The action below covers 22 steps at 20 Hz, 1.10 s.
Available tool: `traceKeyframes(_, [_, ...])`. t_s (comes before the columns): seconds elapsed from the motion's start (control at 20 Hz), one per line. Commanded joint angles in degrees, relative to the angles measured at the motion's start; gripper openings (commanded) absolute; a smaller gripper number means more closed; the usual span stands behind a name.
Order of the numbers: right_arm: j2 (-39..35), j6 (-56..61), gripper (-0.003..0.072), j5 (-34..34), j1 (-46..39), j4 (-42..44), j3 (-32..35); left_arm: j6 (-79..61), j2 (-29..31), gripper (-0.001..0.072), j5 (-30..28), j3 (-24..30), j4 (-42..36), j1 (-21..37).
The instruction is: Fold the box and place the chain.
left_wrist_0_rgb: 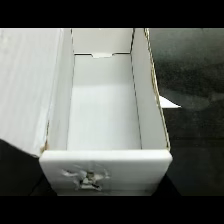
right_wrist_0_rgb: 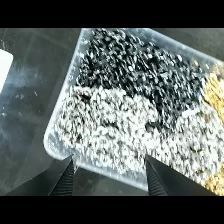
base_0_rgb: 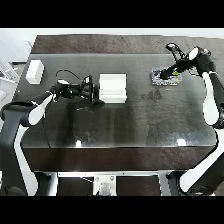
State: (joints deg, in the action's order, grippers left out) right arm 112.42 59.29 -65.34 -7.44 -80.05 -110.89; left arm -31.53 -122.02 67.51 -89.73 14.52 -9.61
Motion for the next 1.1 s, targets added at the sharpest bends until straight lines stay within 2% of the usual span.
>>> traceKeyframes(0.0, [1.4,-1.5,0.0529,2.6,-0.1,0.6,0.0,0.0,0.0,0.0484,0.0,0.0,0.0,0.0])
traceKeyframes(0.2, [2.6,-1.5,0.0509,2.8,-0.1,0.6,0.0,0.0,0.0,0.0484,0.0,0.0,0.0,0.0])
traceKeyframes(0.25, [2.8,-1.5,0.0461,2.8,0.0,0.6,0.0,0.0,0.0,0.0484,0.0,0.0,0.0,0.0])
traceKeyframes(0.3, [2.9,-1.5,0.0308,2.8,0.2,0.6,0.0,0.0,0.0,0.0484,0.0,0.0,0.0,0.0])
traceKeyframes(0.4, [2.9,-1.5,0.0178,2.7,0.2,0.6,-0.1,0.0,0.0,0.0484,0.0,0.0,0.0,0.0])
traceKeyframes(0.5, [2.8,-1.4,0.0139,2.7,0.2,1.2,-0.2,0.0,0.0,0.0484,0.0,0.0,0.0,0.0])
traceKeyframes(0.6, [2.8,-1.5,0.0010,2.0,0.1,1.9,-0.3,0.0,0.0,0.0484,0.0,0.0,0.0,0.0])
traceKeyframes(0.8, [1.2,-0.8,0.0003,0.2,0.1,1.9,-2.0,0.0,0.0,0.0484,0.0,0.0,0.0,0.0])
traceKeyframes(1.05, [-5.9,0.7,0.0002,0.4,0.2,1.9,-2.4,0.0,0.0,0.0484,0.0,0.0,0.0,0.0])
